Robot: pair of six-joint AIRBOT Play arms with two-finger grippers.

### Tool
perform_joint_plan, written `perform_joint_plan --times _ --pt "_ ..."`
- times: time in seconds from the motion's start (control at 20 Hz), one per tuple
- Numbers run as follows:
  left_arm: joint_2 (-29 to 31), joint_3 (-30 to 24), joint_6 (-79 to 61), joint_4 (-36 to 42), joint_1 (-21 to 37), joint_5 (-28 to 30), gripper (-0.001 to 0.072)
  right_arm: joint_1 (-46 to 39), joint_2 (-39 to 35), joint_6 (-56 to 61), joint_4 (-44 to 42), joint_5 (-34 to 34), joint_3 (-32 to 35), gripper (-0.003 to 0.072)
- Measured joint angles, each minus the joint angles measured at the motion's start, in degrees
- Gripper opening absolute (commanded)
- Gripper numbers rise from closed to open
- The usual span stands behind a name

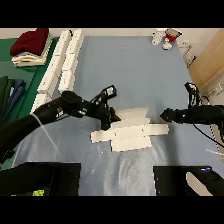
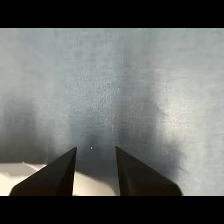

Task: Fold the box.

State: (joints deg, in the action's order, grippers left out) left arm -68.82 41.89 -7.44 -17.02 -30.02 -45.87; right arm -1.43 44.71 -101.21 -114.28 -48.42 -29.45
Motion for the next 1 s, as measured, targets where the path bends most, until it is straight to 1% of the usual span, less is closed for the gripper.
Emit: perform_joint_plan --times 0.15,0.25,0.35,0.5,0.75,0.9,1.0 --pt "5.7 -7.0 -10.9 5.5 -4.9 9.8 0.0007 0.0 0.0 1.5 0.0 0.5 -0.7 0.0405" --pt "8.1 -10.7 -16.5 8.7 -7.6 13.7 0.0007 0.0 0.0 2.4 -0.1 0.8 -0.9 0.0405" --pt "9.0 -13.2 -19.8 11.2 -9.5 16.0 0.0009 0.0 0.0 3.0 -0.1 0.9 -1.0 0.0405" --pt "8.5 -15.2 -22.8 12.9 -11.0 17.9 0.0012 0.0 0.0 3.6 -0.2 1.0 -1.1 0.0406" --pt "7.1 -16.2 -24.5 14.3 -11.7 19.4 0.0012 0.0 0.0 3.9 -1.1 1.0 -1.1 0.0405" --pt "6.9 -16.1 -24.9 14.3 -11.8 19.4 0.0012 0.0 0.0 3.9 -1.4 0.9 -1.1 0.0405" --pt "6.8 -15.7 -24.9 14.1 -11.1 17.4 0.0011 0.0 0.0 3.9 -1.6 0.7 -1.1 0.0405"
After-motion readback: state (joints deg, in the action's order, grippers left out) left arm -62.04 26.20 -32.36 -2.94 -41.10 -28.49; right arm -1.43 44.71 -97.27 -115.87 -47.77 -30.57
